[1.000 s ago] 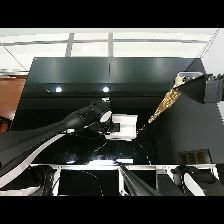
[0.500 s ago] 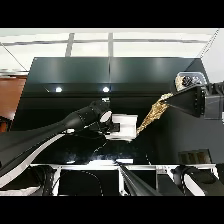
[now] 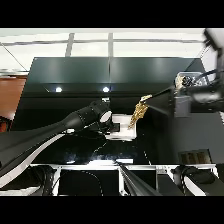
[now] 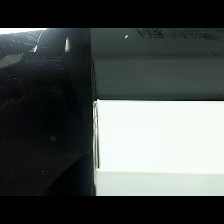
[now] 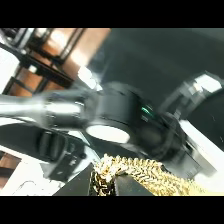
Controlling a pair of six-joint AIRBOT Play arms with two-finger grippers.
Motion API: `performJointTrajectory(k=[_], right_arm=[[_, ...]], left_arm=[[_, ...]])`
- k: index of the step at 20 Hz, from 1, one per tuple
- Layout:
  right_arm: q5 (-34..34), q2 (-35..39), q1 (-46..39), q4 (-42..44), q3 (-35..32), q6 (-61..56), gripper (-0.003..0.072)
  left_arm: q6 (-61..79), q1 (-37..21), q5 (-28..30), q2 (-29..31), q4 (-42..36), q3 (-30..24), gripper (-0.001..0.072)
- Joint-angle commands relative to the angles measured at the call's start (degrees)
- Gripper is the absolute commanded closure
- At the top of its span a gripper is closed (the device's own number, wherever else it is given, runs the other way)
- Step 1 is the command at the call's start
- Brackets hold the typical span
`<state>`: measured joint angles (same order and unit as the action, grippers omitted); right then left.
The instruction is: Fold the box and place the chain.
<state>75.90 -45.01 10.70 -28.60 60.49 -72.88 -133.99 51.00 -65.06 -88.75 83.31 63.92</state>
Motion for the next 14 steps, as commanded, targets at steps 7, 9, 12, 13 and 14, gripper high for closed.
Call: performJointTrajectory(k=[7, 9, 12, 13, 14], right_arm=[[-15.8, -0.1, 4.4, -3.0, -23.4, -2.6, 0.0681], [-19.3, -0.9, 7.4, -4.5, -25.6, -2.6, 0.0681], [-21.3, -3.5, 9.2, -7.0, -25.7, -3.8, 0.0679], [-21.6, -4.6, 9.6, -7.3, -25.7, -3.8, 0.0677], [-21.8, -5.6, 9.9, -7.5, -25.7, -3.8, 0.0676]], left_arm=[[0.0, 0.0, 0.0, 0.0, 0.0, 0.0, 0.0683], [0.0, 0.0, 0.0, 0.0, 0.0, 0.0, 0.0683], [0.0, 0.0, 0.0, 0.0, 0.0, 0.0, 0.0683], [0.0, 0.0, 0.0, 0.0, 0.0, 0.0, 0.0683], [0.0, 0.0, 0.0, 0.0, 0.0, 0.0, 0.0683]])
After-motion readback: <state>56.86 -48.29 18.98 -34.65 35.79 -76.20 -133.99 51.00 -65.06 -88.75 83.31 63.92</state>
